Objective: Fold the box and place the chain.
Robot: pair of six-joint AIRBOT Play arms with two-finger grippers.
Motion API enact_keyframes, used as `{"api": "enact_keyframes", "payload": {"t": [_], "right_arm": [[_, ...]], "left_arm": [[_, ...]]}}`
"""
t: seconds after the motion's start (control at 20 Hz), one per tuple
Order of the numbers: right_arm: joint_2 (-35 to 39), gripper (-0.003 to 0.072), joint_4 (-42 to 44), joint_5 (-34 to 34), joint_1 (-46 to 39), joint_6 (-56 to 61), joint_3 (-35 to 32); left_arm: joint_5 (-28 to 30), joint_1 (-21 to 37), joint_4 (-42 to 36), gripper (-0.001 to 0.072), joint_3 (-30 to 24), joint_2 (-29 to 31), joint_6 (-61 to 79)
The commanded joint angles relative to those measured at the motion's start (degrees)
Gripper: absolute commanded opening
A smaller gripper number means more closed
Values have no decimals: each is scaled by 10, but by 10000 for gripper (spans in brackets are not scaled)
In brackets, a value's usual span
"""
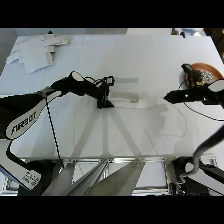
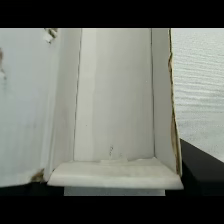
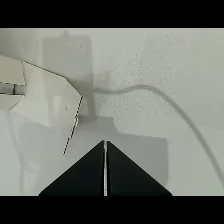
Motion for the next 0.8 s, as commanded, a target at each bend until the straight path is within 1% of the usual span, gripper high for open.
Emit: {"api": "enact_keyframes", "payload": {"t": [0.0,0.3,0.55,0.75], "right_arm": [[-44,10,50,13,-4,35,-16],[-94,9,132,16,-1,-7,-20],[-142,9,212,7,51,-59,-20],[-164,9,229,-9,82,-70,-20]], "left_arm": [[0,0,0,277,0,0,0],[0,0,0,277,0,0,0],[0,0,0,277,0,0,0],[0,0,0,277,0,0,0]]}}
